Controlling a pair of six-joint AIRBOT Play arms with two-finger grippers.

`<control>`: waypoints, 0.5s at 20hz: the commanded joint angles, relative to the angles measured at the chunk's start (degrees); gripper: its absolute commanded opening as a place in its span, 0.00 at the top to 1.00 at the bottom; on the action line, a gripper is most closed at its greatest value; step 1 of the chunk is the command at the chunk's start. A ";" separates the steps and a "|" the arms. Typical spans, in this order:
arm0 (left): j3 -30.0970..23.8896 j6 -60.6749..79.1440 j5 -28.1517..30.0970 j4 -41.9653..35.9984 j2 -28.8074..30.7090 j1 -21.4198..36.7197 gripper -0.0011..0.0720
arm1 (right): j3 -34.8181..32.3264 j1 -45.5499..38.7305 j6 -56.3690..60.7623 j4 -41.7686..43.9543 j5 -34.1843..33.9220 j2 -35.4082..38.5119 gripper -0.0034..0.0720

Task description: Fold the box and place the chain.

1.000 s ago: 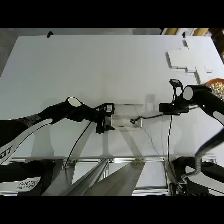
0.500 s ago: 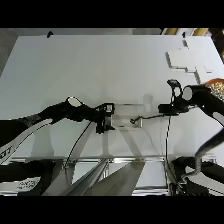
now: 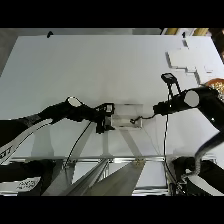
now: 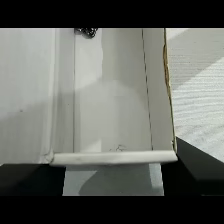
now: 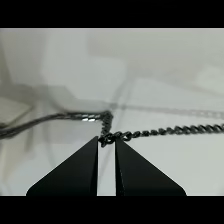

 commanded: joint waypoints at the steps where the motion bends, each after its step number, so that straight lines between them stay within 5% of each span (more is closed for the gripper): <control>1: 0.00 0.02 0.02 0.00 0.02 0.02 0.94 | 0.07 6.03 -0.09 8.31 -0.02 7.26 0.94; 10: 0.00 0.02 0.02 0.00 0.02 0.02 0.94 | 0.07 20.02 0.68 22.01 -11.34 12.70 0.94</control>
